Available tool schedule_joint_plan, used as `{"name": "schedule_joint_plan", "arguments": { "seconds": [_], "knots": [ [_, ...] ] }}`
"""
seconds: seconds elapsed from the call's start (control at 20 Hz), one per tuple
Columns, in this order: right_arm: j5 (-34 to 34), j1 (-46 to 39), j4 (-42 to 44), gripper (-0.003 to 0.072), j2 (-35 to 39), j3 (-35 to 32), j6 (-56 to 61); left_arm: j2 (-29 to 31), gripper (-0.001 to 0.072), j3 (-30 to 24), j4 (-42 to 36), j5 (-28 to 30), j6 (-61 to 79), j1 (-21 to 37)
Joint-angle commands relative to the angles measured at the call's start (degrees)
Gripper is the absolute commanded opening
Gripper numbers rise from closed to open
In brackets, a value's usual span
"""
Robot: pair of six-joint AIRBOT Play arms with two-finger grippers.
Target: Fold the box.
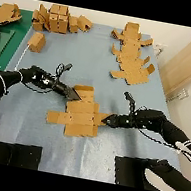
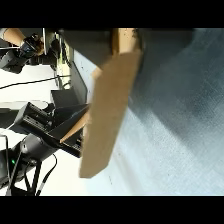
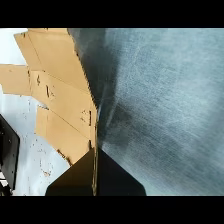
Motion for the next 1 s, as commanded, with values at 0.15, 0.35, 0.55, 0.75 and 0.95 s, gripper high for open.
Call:
{"name": "schedule_joint_plan", "arguments": {
  "seconds": [0.15, 0.35, 0.55, 0.75, 0.95],
  "knots": [
    [0.8, 0.0, 0.0, 0.0078, 0.0, 0.0, 0.0, 0.0, 0.0012, 0.1, 1.0, -0.3, 1.7, 0.0],
    [5.5, -1.6, -0.4, 0.0379, 0.1, 1.1, 0.7, 0.6, 0.0012, 2.1, 1.0, -0.4, 1.8, 0.0],
    [6.1, -8.9, -1.0, 0.0379, 0.1, 5.5, 4.5, 7.6, 0.0011, 2.6, 1.4, -0.1, 5.2, -0.9],
    [5.2, -13.3, -1.9, 0.0379, 0.0, 6.1, 7.7, 19.5, 0.0011, -5.2, 0.0, 16.2, 19.6, -5.7],
    [5.0, -13.1, -1.9, 0.0321, 0.0, 6.0, 8.2, 26.7, 0.0012, -14.3, -8.1, 23.1, 38.3, -11.1]
  ]
}}
